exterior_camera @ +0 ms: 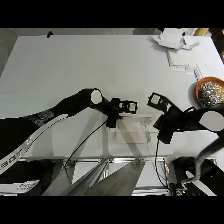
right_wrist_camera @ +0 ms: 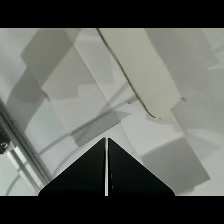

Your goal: Fold the box and place the chain.

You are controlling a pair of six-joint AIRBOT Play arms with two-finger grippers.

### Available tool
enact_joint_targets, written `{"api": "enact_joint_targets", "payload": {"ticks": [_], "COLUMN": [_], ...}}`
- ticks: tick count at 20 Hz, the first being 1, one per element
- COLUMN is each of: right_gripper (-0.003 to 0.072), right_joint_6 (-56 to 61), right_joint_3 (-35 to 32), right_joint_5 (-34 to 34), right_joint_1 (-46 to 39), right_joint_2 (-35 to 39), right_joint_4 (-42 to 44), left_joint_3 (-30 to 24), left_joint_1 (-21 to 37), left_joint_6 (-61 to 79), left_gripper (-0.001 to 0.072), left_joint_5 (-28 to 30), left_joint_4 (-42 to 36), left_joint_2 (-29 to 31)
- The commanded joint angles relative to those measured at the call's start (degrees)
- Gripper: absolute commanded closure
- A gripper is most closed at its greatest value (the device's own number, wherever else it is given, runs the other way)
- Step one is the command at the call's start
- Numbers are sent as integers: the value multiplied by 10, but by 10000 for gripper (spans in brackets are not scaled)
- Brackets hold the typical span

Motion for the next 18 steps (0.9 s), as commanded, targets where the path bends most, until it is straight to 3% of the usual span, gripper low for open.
{"api": "enact_joint_targets", "payload": {"ticks": [1, 5, 6, 7, 8, 10, 11, 18], "right_gripper": [676, 668, 545, 331, 174, 3, -34, -34], "right_joint_6": [-69, -88, -102, -123, -146, -179, -182, -182], "right_joint_3": [-47, -109, -131, -153, -172, -208, -224, -278], "right_joint_5": [-10, -82, -96, -105, -113, -142, -163, -286], "right_joint_1": [13, 40, 50, 63, 78, 110, 128, 199], "right_joint_2": [3, 55, 81, 112, 141, 192, 207, 170], "right_joint_4": [41, 7, -9, -28, -43, -69, -80, -83], "left_joint_3": [0, 0, 0, 0, 0, 0, 0, 0], "left_joint_1": [0, 0, 0, 0, 0, 0, 0, 0], "left_joint_6": [0, 0, 0, 0, 0, 0, 0, 0], "left_gripper": [697, 697, 697, 697, 697, 697, 697, 697], "left_joint_5": [0, -2, -2, -2, -1, -2, -2, -2], "left_joint_4": [0, -1, -1, -2, -1, -1, -1, -1], "left_joint_2": [0, 0, 0, 0, 0, 0, 0, 0]}}
